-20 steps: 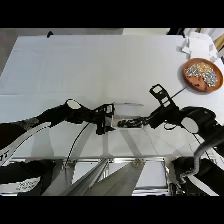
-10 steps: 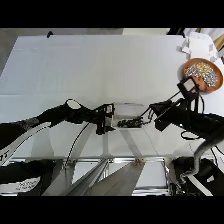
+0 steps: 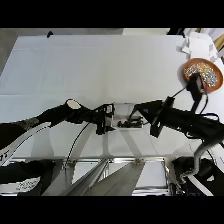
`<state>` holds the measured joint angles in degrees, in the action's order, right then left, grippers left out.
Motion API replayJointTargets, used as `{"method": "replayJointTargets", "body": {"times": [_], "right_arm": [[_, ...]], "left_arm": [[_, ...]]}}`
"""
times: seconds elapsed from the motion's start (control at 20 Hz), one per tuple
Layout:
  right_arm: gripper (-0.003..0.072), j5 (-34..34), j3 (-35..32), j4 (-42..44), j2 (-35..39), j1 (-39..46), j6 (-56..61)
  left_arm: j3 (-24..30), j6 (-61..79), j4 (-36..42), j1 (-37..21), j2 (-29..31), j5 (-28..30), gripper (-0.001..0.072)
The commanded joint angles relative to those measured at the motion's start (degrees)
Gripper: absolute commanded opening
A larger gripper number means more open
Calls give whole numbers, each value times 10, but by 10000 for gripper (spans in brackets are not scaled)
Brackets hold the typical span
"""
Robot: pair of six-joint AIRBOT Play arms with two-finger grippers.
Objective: Fold the box and place the chain.
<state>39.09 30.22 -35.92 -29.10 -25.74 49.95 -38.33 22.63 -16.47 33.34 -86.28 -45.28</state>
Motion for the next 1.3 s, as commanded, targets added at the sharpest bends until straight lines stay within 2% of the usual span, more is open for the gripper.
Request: {"method": "replayJointTargets", "body": {"times": [0.0,0.25,0.6,0.65,0.7,1.0,1.15,1.25], "right_arm": [[19,21,0,11,-74,0,-21],[19,30,0,-11,-193,-37,-23],[23,-53,0,-31,-276,-107,-17],[60,-57,0,-30,-282,-108,-12],[105,-60,0,-31,-284,-108,-5],[123,-100,0,-31,-278,-107,25],[114,-112,0,-81,-231,-94,21],[46,-98,0,-141,-183,-71,21]], "left_arm": [[0,0,0,0,0,0,135],[0,0,0,0,0,0,135],[0,0,0,0,0,0,135],[0,0,0,0,0,0,135],[0,0,0,0,0,0,135],[0,0,0,0,0,0,135],[0,0,0,0,0,0,135],[0,0,0,0,0,0,135]]}}
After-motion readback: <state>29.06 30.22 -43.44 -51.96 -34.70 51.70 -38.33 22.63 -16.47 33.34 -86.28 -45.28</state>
